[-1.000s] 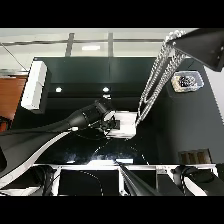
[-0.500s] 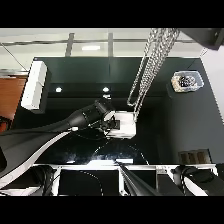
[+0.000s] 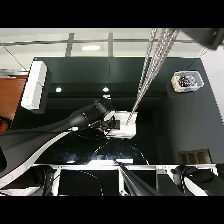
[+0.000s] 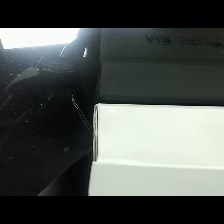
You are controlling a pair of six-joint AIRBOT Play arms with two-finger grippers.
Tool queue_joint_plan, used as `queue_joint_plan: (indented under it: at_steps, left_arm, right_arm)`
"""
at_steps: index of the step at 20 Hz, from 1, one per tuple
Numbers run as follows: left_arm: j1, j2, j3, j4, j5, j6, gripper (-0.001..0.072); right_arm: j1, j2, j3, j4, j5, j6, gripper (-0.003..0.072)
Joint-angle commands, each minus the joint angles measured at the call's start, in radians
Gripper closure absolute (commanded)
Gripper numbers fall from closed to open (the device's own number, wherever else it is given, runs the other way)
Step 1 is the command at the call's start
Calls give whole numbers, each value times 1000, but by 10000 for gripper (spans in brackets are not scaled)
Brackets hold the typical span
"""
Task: Fold the box and place the chain.
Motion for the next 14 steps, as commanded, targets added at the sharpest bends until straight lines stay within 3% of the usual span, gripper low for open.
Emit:
queue_joint_plan:
  at_steps: [1, 8, 14]
  left_arm:
    - [0, -1, 1, 1, 0, 0, 683]
    - [0, -1, 1, 1, 0, 0, 684]
    - [0, -1, 1, 1, 0, 0, 683]
  right_arm:
    - [25, -2, -83, -35, 42, 6, 682]
    - [95, -2, -378, -154, -17, 8, 681]
    - [95, -1, -427, -302, 3, 42, 681]
